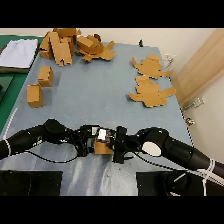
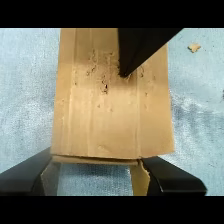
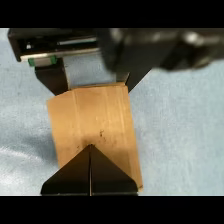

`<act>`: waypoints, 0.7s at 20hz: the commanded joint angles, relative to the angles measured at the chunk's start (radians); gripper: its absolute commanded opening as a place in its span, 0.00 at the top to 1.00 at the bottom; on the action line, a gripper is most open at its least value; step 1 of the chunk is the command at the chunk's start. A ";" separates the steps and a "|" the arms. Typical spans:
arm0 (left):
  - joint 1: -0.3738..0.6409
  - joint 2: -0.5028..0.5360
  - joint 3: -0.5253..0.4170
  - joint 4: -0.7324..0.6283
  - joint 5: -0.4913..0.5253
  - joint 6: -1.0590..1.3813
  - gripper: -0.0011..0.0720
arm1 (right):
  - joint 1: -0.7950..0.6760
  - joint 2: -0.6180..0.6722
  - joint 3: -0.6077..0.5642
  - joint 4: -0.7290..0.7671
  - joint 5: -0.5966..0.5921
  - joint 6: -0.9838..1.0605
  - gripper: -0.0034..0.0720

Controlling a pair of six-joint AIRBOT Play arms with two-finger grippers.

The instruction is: Fold the box.

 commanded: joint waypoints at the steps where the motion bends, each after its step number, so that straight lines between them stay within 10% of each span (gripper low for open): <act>1: 0.000 0.000 0.000 0.000 -0.001 0.000 0.27 | 0.042 0.074 -0.068 -0.073 -0.059 0.084 0.95; 3: 0.000 0.000 0.000 0.000 -0.001 0.000 0.27 | 0.059 0.090 -0.081 -0.087 -0.094 0.080 0.93; 6: 0.000 0.000 0.000 0.000 0.000 0.000 0.27 | 0.059 0.084 -0.081 -0.085 -0.104 0.027 0.50; 14: 0.000 0.000 0.000 0.000 -0.001 0.000 0.27 | 0.059 0.071 -0.080 -0.183 -0.137 -0.044 0.44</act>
